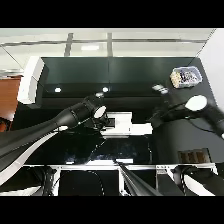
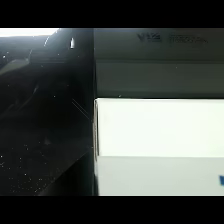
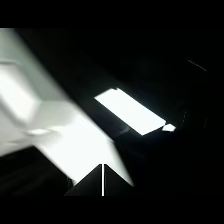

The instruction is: Fold the box and place the chain.

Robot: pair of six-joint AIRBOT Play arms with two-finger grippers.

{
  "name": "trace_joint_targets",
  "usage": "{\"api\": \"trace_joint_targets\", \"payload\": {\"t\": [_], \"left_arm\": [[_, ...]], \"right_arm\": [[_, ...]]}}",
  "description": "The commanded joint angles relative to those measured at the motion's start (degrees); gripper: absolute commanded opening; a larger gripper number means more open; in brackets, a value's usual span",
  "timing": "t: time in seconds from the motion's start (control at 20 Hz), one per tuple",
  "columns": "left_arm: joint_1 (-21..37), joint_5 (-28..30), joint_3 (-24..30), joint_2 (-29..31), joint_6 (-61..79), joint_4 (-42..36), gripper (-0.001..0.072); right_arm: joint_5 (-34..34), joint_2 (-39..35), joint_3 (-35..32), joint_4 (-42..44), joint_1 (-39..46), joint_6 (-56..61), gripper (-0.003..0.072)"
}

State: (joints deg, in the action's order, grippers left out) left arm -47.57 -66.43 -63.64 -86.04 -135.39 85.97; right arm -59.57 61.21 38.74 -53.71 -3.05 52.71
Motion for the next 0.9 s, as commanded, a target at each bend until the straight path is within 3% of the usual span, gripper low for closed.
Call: {"api": "trace_joint_targets", "payload": {"t": [0.0,0.15,0.4,0.55,0.65,0.7,0.75,0.8,0.85], "left_arm": [[0.0,-0.1,0.0,0.0,0.0,0.1,0.0025],[0.0,-0.1,-0.1,0.0,0.0,0.1,0.0025],[0.0,-0.1,-0.1,0.0,0.0,0.1,0.0025],[0.1,-0.1,-0.1,0.0,0.0,0.1,0.0025],[0.0,-0.2,-0.1,0.0,0.0,0.1,0.0025],[0.0,-0.2,-0.1,0.0,0.0,0.1,0.0025],[0.0,-0.2,-0.1,0.0,0.0,0.1,0.0025],[0.0,-0.1,-0.1,0.0,0.0,0.1,0.0025],[0.1,-0.1,-0.1,0.0,0.0,0.1,0.0025]], "right_arm": [[-6.3,-0.5,-3.5,-1.0,20.7,19.9,0.0009],[-9.5,4.3,-10.1,12.7,24.9,11.1,0.001],[-4.8,13.5,-11.3,24.7,8.5,3.8,0.0011],[-3.3,15.2,-9.3,26.0,0.9,2.3,0.0011],[-8.5,15.2,-6.1,25.3,0.7,0.4,0.0029],[-11.2,15.2,-4.3,24.7,0.9,0.4,0.0257],[-14.4,15.2,-2.6,24.6,1.0,0.4,0.0579],[-17.0,15.2,-1.3,25.0,1.0,0.4,0.0637],[-18.9,15.2,-0.4,25.6,0.7,0.4,0.0628]]}}
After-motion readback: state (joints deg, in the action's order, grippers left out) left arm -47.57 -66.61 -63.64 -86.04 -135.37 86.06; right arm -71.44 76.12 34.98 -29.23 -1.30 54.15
